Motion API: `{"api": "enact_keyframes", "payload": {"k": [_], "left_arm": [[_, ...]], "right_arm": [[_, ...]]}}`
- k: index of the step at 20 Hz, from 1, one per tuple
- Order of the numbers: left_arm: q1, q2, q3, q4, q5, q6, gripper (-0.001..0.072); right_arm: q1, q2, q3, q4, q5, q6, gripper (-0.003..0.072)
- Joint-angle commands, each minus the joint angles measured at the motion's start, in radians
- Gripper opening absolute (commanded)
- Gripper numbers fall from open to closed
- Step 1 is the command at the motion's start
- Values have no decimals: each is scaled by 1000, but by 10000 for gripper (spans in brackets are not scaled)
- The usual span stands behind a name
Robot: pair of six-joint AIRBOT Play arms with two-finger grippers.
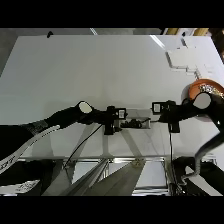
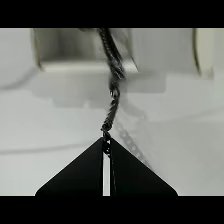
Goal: Fold the box and place the chain.
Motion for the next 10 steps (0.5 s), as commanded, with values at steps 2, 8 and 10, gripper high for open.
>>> {"api": "enact_keyframes", "payload": {"k": [2, 8, 10], "left_arm": [[0, 0, 0, 0, 0, 0, 218], [0, 0, 0, 0, 0, 0, 218], [0, 1, 0, 0, 0, 0, 218]], "right_arm": [[143, 89, -48, 170, 20, 21, 19], [344, 89, -48, 377, -260, 28, 20], [384, 89, -48, 419, -357, 28, 20]]}}
